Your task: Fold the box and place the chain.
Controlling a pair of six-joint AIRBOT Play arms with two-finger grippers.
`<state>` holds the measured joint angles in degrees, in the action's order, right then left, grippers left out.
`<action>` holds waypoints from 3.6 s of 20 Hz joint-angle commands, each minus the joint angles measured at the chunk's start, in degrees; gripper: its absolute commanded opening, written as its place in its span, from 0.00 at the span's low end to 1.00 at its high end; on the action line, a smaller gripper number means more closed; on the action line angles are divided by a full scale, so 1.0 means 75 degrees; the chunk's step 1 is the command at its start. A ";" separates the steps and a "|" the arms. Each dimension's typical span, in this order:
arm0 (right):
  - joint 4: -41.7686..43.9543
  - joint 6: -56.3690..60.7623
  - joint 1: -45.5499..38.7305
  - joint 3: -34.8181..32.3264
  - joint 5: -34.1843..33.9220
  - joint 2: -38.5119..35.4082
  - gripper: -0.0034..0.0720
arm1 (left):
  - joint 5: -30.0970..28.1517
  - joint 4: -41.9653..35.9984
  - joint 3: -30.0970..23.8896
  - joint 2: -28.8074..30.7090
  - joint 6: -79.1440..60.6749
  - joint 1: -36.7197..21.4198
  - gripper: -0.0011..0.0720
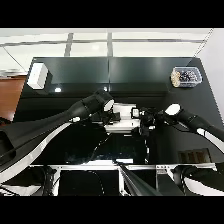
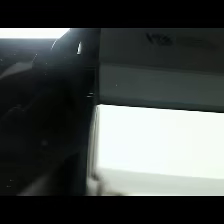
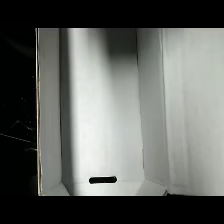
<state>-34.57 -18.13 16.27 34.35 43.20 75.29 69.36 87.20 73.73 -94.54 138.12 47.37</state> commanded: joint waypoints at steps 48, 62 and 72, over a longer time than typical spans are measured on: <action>-0.1451 0.0813 -0.0003 0.0035 0.0245 -0.0947 0.90 | 0.0221 0.0079 0.0020 -0.0131 -0.0251 -0.0006 0.05; 0.0571 0.0388 0.0052 0.0029 0.0557 -0.0816 0.21 | 0.0219 0.0079 0.0020 -0.0131 -0.0385 -0.0006 0.05; 0.1172 0.0679 0.0367 0.0017 0.0035 -0.0367 0.21 | 0.0216 0.0050 0.0020 -0.0134 -0.0385 -0.0006 0.05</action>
<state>-26.33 -14.26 18.81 34.52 45.12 72.25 71.16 87.59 73.84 -95.50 135.33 47.37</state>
